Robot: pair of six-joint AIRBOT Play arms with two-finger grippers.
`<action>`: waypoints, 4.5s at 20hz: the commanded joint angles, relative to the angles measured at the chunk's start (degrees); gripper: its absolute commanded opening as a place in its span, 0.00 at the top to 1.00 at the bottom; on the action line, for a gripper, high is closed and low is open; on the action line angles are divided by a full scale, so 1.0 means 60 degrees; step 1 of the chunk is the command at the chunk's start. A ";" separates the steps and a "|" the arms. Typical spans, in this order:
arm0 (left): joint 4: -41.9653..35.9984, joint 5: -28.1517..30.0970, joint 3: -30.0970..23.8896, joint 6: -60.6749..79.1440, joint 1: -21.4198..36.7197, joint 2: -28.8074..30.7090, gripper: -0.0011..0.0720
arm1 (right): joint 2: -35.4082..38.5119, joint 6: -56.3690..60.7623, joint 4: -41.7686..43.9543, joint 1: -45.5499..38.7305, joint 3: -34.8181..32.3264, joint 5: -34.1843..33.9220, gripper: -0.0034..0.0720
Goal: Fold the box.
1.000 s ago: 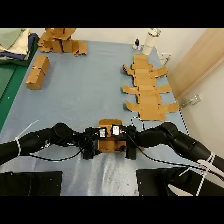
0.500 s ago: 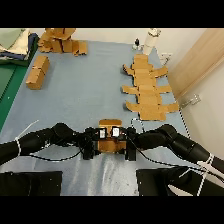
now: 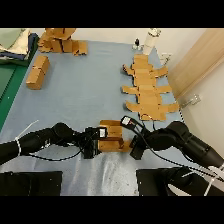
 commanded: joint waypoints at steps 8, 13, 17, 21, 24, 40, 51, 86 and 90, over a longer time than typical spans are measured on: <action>0.0018 -0.0018 0.0007 0.0026 0.0000 0.0000 0.29 | 0.1351 0.7858 -0.3111 -0.2900 -0.0546 -0.1668 0.95; 0.0018 -0.0018 0.0007 0.0026 0.0000 0.0000 0.29 | 0.0375 0.6513 -0.1027 -0.3169 -0.1330 -0.0368 0.95; 0.0015 -0.0022 0.0004 0.0029 0.0000 0.0000 0.29 | -0.0280 0.5442 0.0291 -0.3155 -0.1515 0.0790 0.95; 0.0018 -0.0022 0.0004 0.0026 0.0000 0.0000 0.29 | -0.0455 0.4375 0.1756 -0.3155 -0.1512 0.1042 0.95; 0.0018 -0.0018 0.0004 0.0026 0.0000 0.0000 0.29 | -0.0135 0.4138 0.2248 -0.3144 -0.1508 0.1045 0.95; 0.0015 -0.0022 0.0007 0.0026 0.0000 0.0000 0.29 | 0.0208 0.3424 0.4084 -0.3129 -0.0787 0.0481 0.73; 0.0018 -0.0018 0.0007 0.0026 0.0000 0.0000 0.29 | -0.0146 0.3585 0.4044 -0.2539 -0.0754 0.0732 0.35; 0.0015 -0.0025 0.0007 0.0026 0.0000 0.0000 0.29 | -0.6145 1.3045 -0.2218 0.3384 0.4127 -0.2033 0.79; 0.0018 -0.0022 0.0004 0.0026 0.0000 0.0000 0.29 | -0.5537 1.3049 -0.2331 0.3384 0.4175 -0.2565 0.55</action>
